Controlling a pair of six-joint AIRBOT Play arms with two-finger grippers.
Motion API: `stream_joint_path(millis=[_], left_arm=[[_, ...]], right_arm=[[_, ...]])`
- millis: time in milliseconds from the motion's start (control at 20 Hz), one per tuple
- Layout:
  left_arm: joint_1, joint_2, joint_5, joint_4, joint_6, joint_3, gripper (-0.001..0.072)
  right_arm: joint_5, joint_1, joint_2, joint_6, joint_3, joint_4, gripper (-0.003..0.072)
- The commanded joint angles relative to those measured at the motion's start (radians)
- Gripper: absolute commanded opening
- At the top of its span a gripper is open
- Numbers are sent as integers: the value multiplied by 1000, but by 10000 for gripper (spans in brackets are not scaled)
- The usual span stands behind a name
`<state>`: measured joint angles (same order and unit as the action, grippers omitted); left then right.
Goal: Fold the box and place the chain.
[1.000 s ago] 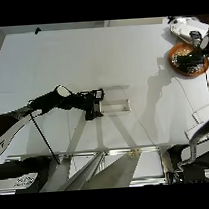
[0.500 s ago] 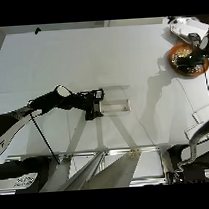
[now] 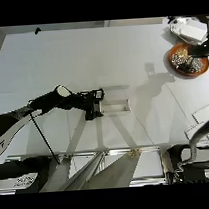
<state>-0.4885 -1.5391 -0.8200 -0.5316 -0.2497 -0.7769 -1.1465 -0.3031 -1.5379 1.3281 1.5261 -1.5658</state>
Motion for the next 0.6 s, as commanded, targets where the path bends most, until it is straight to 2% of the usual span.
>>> stream_joint_path(millis=[0,150,550], left_arm=[[1,1,0,0,0,0,151],[1,1,0,0,0,0,151],[1,1,0,0,0,0,151]], right_arm=[[-156,0,128,-55,1,133,19],[-272,16,252,-76,1,224,19],[-441,221,480,-14,-2,246,19]])
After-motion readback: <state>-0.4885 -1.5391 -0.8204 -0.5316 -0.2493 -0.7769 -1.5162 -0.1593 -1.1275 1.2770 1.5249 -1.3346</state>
